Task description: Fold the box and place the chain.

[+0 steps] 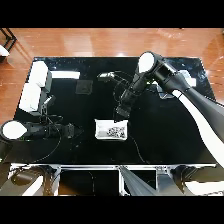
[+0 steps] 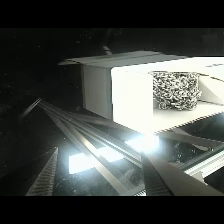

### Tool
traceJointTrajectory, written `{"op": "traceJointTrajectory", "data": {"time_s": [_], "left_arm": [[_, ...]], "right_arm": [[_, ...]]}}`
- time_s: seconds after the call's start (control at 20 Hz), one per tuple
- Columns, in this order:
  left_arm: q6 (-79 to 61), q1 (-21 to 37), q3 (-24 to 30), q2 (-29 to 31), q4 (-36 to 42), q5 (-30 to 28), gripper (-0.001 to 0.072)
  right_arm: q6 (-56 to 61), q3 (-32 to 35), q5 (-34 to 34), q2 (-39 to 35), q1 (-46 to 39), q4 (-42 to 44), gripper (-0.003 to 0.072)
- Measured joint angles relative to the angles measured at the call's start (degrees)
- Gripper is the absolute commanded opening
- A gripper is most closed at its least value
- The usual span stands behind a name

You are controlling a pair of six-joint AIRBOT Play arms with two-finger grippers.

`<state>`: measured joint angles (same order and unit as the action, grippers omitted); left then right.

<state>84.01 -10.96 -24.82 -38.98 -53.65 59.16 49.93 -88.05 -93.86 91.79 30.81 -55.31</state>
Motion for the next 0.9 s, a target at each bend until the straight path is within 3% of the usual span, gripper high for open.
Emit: {"op": "traceJointTrajectory", "data": {"time_s": [0.9], "left_arm": [[0.09,0.0,0.0,-0.04,0.0,-0.02,0.063]], "right_arm": [[-0.94,0.0,-0.37,3.63,-2.75,7.1,0.0697]]}}
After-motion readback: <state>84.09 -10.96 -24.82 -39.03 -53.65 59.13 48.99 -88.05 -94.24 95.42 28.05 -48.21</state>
